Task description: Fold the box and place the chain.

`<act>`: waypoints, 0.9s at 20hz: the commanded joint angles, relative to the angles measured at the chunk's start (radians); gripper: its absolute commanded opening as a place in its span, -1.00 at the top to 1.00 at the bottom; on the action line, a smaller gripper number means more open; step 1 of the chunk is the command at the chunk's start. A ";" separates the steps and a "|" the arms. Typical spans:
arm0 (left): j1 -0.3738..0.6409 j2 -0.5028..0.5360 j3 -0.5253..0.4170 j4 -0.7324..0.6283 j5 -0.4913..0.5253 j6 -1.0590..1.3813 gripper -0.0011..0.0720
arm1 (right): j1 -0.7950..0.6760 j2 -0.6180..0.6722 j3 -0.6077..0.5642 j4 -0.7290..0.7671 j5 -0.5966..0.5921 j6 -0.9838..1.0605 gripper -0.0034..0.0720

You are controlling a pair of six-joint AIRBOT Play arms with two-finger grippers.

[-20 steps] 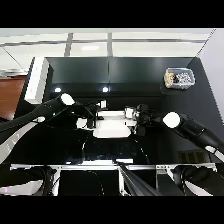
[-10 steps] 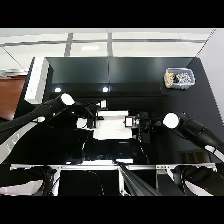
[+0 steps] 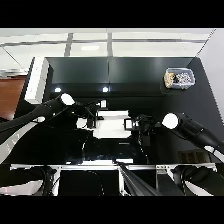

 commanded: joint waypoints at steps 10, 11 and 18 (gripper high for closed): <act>0.000 0.000 0.000 0.000 -0.004 0.001 0.90 | 0.126 -0.062 -0.002 0.124 -0.322 0.013 -0.95; 0.000 0.000 0.000 0.000 -0.004 0.001 0.90 | 0.126 -0.062 -0.002 0.124 -0.322 0.013 -0.95; 0.000 0.000 0.000 0.000 -0.004 0.001 0.90 | 0.095 -0.039 0.019 0.123 -0.362 0.122 -0.95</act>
